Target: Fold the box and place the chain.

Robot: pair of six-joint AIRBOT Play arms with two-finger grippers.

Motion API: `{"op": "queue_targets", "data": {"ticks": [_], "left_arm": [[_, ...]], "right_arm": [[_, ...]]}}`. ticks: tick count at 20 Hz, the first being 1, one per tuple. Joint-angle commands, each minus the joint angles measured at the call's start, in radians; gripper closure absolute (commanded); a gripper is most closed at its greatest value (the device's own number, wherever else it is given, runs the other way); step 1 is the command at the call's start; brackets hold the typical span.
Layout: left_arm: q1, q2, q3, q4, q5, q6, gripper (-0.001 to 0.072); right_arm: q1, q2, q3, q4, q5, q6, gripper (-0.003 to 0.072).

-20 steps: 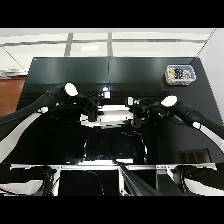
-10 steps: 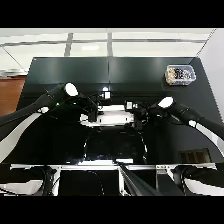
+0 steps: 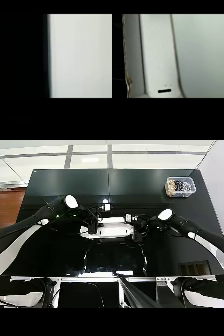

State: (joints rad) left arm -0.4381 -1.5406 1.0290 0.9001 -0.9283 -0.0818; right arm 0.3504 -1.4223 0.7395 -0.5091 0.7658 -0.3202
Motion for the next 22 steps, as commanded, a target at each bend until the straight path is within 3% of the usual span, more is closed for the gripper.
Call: {"op": "queue_targets", "data": {"ticks": [1, 21, 22], "left_arm": [[0.001, 0.0, 0.0, 0.0, 0.0, 0.0, 0.0683], [0.001, 0.0, 0.0, 0.0, 0.0, 0.0, 0.0683], [0.001, 0.0, 0.0, 0.0, 0.0, 0.0, 0.0682]], "right_arm": [[0.006, -0.002, 0.0, -0.013, -0.02, 0.021, -0.0032], [0.033, -0.004, 0.001, -0.058, -0.056, 0.063, -0.0031], [0.032, -0.004, 0.001, -0.057, -0.056, 0.063, 0.0041]]}}
